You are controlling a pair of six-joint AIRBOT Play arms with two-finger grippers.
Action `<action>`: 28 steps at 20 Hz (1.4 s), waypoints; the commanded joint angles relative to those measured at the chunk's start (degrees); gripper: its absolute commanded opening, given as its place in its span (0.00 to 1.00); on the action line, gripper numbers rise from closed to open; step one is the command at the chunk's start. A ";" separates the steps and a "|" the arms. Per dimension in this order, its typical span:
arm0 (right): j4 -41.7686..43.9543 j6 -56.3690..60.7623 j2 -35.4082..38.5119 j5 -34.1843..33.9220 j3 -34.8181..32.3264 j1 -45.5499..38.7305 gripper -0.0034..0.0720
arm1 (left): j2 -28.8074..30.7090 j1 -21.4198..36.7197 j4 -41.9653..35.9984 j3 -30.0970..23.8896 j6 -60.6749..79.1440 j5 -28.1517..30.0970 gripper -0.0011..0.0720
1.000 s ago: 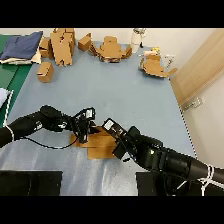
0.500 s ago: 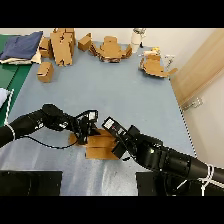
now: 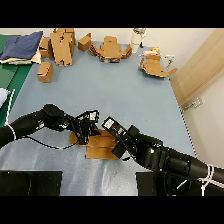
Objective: Fold the box.
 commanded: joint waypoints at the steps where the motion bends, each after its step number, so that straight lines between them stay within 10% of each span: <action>1: 0.00 -0.26 0.44 -0.37 -0.15 0.02 0.18 | -0.02 -0.04 0.02 0.04 0.00 1.31 0.03; 7: 3.13 -6.86 12.04 -1.90 -7.69 0.00 0.18 | -0.02 -0.02 0.04 0.04 0.00 1.40 0.03; 12: 26.56 -22.51 15.30 3.65 -9.94 0.04 0.19 | -0.02 -0.04 0.04 0.04 -0.17 1.64 0.03; 14: 30.12 -22.82 14.01 2.45 -9.94 0.04 0.70 | -0.02 -0.04 0.04 0.04 -0.17 2.54 0.03; 15: 30.03 -24.15 13.05 2.51 -9.94 0.04 0.79 | -0.02 -0.04 0.04 0.04 -0.15 2.47 0.03; 28: 22.29 -31.54 4.50 -7.67 -9.94 0.04 0.79 | -0.02 -0.04 0.02 0.04 -0.17 2.40 0.03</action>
